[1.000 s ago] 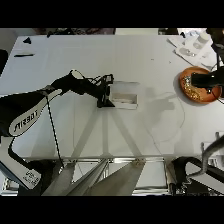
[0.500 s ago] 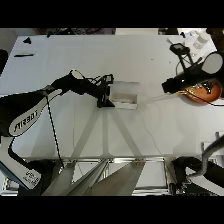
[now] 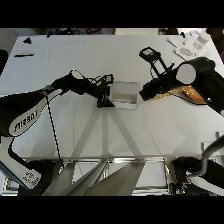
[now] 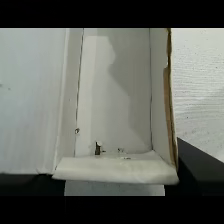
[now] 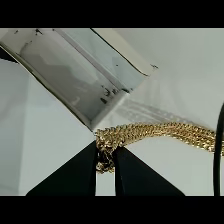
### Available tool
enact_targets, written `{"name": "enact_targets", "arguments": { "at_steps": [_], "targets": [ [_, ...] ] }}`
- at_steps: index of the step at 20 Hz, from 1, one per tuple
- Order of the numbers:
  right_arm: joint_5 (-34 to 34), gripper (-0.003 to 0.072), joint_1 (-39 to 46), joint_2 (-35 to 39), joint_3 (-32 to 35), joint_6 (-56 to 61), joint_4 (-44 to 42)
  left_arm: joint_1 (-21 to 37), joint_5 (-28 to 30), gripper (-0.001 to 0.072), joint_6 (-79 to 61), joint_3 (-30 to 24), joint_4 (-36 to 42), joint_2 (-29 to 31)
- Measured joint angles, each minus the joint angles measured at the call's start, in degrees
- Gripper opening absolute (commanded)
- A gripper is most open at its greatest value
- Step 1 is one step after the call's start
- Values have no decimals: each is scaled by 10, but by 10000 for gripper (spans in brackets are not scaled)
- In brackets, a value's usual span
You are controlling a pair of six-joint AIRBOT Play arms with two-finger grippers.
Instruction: Fold the box and place the chain.
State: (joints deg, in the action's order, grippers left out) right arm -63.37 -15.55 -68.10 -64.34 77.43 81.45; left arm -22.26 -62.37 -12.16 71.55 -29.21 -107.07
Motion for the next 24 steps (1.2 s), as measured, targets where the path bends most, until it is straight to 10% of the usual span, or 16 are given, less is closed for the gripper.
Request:
{"name": "enact_targets", "arguments": {
  "at_steps": [14,17,24],
  "targets": [
    [103,14,-48,-125,0,38,-35,0,0,257,0,0,0,0],
    [101,246,-48,-143,0,45,-36,0,0,257,0,0,0,0],
    [75,296,-46,-131,0,48,-35,0,0,257,0,0,0,0]
  ]
}}
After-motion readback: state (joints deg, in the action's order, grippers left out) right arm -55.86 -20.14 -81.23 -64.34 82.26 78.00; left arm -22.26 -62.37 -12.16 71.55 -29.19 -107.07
